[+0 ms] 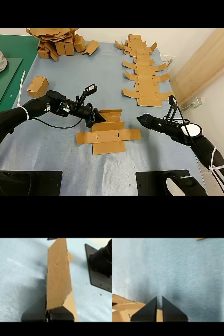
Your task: Fold the box.
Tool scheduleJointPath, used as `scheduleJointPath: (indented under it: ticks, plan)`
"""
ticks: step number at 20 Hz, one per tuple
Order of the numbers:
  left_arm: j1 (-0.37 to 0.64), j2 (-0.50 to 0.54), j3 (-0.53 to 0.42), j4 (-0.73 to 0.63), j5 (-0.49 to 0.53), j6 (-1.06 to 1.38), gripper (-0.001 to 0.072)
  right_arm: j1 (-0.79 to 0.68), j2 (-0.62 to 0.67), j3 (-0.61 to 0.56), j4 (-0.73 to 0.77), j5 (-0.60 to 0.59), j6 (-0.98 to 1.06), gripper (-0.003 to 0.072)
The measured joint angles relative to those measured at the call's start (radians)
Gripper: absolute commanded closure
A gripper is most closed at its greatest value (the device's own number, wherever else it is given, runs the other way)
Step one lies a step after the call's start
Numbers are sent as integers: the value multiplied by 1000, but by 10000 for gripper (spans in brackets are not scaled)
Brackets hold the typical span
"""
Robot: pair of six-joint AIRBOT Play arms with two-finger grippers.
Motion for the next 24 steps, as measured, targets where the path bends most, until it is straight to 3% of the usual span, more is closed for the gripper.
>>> scheduleJointPath:
  ticks: [2, 3, 11, 24]
  plan:
    - [0, 15, -11, -12, 29, 33, 698, -9, 10, 0, -8, 20, 11, 617]
    - [0, 29, -19, -24, 46, 55, 698, -13, 13, 0, -11, 26, 16, 674]
    - [-10, 114, -148, -166, 126, 305, 697, -19, 30, 20, -8, 48, 27, 674]
    - [-64, 109, -173, -171, 159, 485, 697, -18, 58, 72, -3, 105, -2, 674]
